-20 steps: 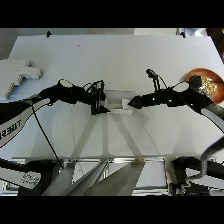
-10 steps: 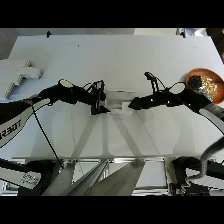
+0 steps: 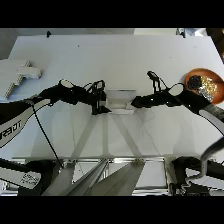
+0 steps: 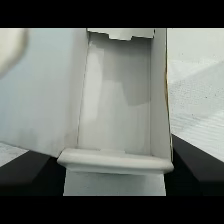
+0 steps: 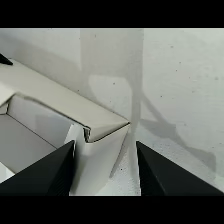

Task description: Fold the box and place the chain.

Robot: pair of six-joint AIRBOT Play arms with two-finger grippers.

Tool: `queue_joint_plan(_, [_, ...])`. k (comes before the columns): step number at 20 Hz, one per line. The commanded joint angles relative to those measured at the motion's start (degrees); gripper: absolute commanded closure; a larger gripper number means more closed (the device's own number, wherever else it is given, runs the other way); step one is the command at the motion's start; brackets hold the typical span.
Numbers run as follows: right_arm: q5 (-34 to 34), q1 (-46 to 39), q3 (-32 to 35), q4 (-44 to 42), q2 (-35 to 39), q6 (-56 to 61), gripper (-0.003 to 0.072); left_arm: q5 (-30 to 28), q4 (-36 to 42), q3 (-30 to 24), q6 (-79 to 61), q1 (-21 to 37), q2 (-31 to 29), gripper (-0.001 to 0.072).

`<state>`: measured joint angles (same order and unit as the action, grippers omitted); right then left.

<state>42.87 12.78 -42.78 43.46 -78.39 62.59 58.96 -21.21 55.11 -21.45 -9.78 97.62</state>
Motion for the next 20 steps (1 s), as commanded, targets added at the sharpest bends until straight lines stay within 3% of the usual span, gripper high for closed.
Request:
queue_joint_plan(1, [-0.5, 0.0, -0.1, -0.2, 0.7, 0.3, 0.031, 0.0, -0.2, 0.0, -0.2, 0.0, 0.0, 0.0254])
queue_joint_plan(7, [-2.5, 4.6, -0.1, 3.4, 1.7, 2.2, 0.031, 0.0, -0.2, 0.0, -0.2, 0.0, 0.0, 0.0254])
queue_joint_plan(9, [-5.2, 7.2, -0.2, 10.4, 1.7, 9.1, 0.0311, 0.0, -0.2, 0.0, -0.1, 0.0, 0.0, 0.0254])
queue_joint_plan(13, [-2.5, 9.4, -2.3, 27.2, 1.8, 25.4, 0.033, 0.0, -0.2, 0.0, -0.2, 0.0, 0.0, 0.0254])
queue_joint_plan(20, [-1.9, 13.9, -5.9, 38.5, 1.7, 40.2, 0.0335, 0.0, -0.2, 0.0, -0.2, 0.0, 0.0, 0.0254])
